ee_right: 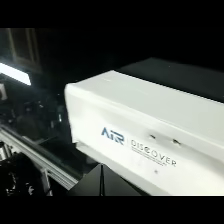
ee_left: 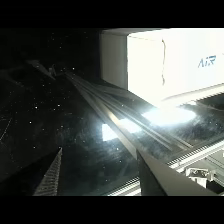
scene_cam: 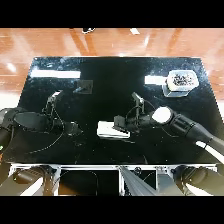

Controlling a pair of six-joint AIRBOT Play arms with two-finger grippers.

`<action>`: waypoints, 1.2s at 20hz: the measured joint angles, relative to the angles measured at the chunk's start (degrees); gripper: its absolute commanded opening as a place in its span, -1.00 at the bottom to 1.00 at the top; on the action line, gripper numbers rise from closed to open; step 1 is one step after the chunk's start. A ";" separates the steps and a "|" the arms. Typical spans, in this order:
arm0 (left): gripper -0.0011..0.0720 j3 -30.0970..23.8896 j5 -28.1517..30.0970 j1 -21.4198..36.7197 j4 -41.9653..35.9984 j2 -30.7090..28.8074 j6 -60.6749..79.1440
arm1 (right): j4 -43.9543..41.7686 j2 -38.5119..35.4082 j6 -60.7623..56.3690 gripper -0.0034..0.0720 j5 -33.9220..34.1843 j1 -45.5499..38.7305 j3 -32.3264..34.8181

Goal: Fold the box and place the chain.

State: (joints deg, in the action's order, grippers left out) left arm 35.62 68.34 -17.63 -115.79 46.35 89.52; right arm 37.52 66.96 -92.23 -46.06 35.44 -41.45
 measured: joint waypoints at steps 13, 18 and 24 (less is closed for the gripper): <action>0.78 12.31 -0.63 -10.36 -1.86 14.08 52.15 | 23.08 -18.12 -1.88 -0.83 -23.41 -23.08 -0.72; 0.77 16.46 -5.05 -17.68 2.45 19.54 68.87 | 29.07 -19.65 -2.58 -0.83 -27.47 -27.06 -0.72; 0.77 17.38 -6.34 -19.12 0.68 23.85 74.29 | 31.65 -19.96 -3.23 -0.83 -27.30 -27.98 -0.72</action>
